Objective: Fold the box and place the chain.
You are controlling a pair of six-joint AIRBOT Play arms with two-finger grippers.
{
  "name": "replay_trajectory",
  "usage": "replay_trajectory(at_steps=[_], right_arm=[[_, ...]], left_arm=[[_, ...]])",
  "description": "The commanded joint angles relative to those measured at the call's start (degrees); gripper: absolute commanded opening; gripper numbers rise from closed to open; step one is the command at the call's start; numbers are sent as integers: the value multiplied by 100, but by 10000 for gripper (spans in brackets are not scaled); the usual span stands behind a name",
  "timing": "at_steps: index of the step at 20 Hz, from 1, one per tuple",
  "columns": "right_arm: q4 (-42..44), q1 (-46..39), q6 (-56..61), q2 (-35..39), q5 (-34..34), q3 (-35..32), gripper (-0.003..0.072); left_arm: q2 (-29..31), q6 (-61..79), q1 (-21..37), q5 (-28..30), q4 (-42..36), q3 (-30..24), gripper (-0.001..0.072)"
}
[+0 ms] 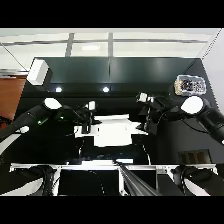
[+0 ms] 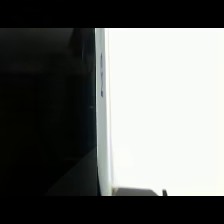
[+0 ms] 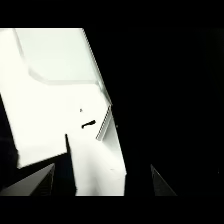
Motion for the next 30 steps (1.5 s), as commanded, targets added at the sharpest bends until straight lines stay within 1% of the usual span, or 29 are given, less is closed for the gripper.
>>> replay_trajectory(at_steps=[1, 3, 6, 8, 11, 15, 18, 19, 22, 25, 28, 30], right_arm=[[-503, 291, -267, -4, -192, -210, 692], [-426, 304, -267, -4, -304, -476, 692], [-103, 413, -450, -9, -852, -927, 692], [59, 612, -522, -48, -1172, -1161, 691], [79, 1054, -520, -173, -1325, -1379, 692], [166, 1493, -516, -208, -1858, -1434, 691], [850, 1537, -520, -210, -2164, -1432, 691], [953, 1537, -520, -203, -2247, -1427, 691], [734, 1532, -520, -44, -2262, -1360, 691], [-85, 1517, -498, 273, -2310, -1274, 691], [199, 1399, -501, 310, -2223, -1095, 692], [190, 1252, -518, 310, -2332, -1023, 691]], left_arm=[[-184, 623, -269, 588, 9, -13, 29], [-275, 623, -262, 660, 7, -13, 29], [-315, 619, -264, 647, 2, -13, 29], [-317, 601, -264, 649, 4, -15, 29], [-317, 592, -264, 597, -15, -17, 29], [-315, 592, -264, 595, -15, -17, 29], [-315, 592, -264, 595, -15, -17, 29], [-315, 579, -264, 595, -15, -17, 29], [-315, 579, -264, 595, -15, -17, 29], [-315, 579, -264, 595, -15, -17, 29], [-315, 579, -264, 597, -15, -17, 29], [-315, 579, -264, 597, -15, -17, 29]])
